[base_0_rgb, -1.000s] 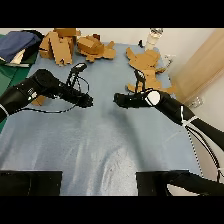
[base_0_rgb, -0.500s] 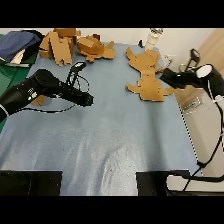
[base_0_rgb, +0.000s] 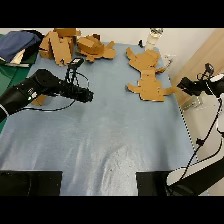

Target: Fold the box.

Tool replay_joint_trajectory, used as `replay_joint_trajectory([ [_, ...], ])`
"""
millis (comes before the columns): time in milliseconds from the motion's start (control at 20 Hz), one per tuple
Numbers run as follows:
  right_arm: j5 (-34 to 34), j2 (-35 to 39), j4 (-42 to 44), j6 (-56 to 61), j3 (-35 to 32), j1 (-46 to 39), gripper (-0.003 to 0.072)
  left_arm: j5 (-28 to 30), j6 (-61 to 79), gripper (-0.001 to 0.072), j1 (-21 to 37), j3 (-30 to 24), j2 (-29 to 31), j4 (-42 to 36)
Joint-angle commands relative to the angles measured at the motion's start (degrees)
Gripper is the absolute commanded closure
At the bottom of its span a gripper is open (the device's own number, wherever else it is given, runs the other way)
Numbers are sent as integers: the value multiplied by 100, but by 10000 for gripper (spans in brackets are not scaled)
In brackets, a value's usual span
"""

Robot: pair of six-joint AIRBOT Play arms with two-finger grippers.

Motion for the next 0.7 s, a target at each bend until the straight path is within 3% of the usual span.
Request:
replay_joint_trajectory([
  [0, -186, -374, 339, -463, 173, -85, 199, 35, -2, 699, 4, 2, -2, -50],
  [500, -149, -962, 968, -981, 417, 96, 211, 79, 0, 699, 7, 2, -4, -61],
  [650, 153, -1130, 981, -984, 632, 208, 373, 81, 0, 699, 7, 2, -4, -63],
])
